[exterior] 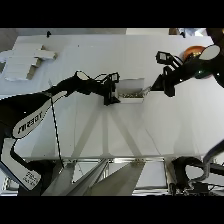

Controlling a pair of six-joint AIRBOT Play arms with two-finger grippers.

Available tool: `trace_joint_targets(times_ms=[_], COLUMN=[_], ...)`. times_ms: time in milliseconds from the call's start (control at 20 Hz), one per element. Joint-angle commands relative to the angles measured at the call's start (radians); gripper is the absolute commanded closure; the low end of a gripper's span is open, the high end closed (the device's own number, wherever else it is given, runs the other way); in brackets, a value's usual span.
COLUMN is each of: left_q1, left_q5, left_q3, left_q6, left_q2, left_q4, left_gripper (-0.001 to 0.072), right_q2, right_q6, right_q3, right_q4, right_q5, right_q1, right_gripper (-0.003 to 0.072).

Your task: Fold the box and place the chain.

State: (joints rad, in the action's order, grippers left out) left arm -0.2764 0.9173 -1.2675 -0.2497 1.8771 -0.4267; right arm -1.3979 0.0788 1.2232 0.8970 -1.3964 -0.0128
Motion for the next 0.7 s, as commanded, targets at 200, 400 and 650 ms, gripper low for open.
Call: trace_joint_targets(times_ms=[200,400,650], left_q1=[0.000,0.000,0.000], left_q5=[-0.001,-0.001,-0.001], left_q3=[0.000,0.000,0.000], left_q6=[0.000,0.000,0.000], left_q2=[0.000,0.000,0.000], left_q4=[0.000,0.000,0.000], left_gripper=[0.0430,0.0430,0.0430], right_q2=[-0.017,-0.080,-0.053], right_q6=[0.004,0.063,0.081], right_q3=[0.000,0.000,0.000], right_q4=[-0.030,0.027,0.017], right_q5=[0.220,0.266,0.243], right_q1=[-0.176,-0.202,-0.144], right_gripper=[0.0670,0.0664,0.0395])
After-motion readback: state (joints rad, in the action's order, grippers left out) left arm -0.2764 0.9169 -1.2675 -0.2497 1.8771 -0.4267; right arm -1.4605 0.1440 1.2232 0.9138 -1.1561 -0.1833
